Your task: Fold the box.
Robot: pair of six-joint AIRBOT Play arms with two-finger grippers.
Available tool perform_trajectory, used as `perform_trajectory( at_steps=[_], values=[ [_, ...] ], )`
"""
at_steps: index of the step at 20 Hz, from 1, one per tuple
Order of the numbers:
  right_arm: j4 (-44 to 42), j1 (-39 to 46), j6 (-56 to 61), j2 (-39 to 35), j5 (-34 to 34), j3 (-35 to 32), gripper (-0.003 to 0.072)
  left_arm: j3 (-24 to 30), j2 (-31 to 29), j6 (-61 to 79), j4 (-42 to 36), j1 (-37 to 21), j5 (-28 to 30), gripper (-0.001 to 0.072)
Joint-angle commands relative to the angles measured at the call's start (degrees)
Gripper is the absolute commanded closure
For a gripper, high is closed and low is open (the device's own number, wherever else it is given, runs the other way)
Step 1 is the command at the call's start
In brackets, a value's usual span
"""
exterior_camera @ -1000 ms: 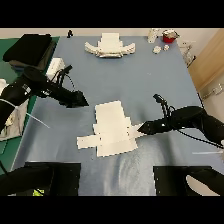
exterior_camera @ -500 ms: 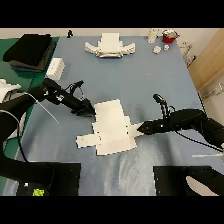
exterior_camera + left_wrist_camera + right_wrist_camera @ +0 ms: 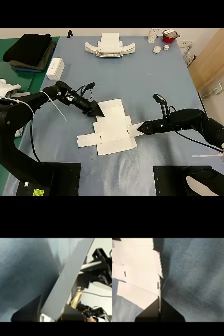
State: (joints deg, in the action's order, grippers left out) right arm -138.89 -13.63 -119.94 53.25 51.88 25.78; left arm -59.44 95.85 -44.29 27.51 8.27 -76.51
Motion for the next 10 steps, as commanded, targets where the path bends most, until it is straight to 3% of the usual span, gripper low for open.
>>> perform_trajectory(
  at_steps=[1,5,7,10],
  values=[
    [0.3,0.0,0.0,0.0,0.0,0.0,0.0683,-0.5,0.5,2.1,1.0,0.3,-3.9,0.0490],
    [0.5,0.0,0.0,0.0,0.0,0.0,0.0683,-0.6,0.5,4.1,0.9,0.3,-4.5,0.0493],
    [0.5,0.0,0.0,0.0,0.0,0.0,0.0683,-0.6,0.5,6.4,0.8,0.7,-5.9,0.0697],
    [0.5,0.0,0.0,0.0,-0.4,0.0,0.0682,-0.6,0.5,8.0,0.7,1.4,-6.6,0.0697]
  ],
)
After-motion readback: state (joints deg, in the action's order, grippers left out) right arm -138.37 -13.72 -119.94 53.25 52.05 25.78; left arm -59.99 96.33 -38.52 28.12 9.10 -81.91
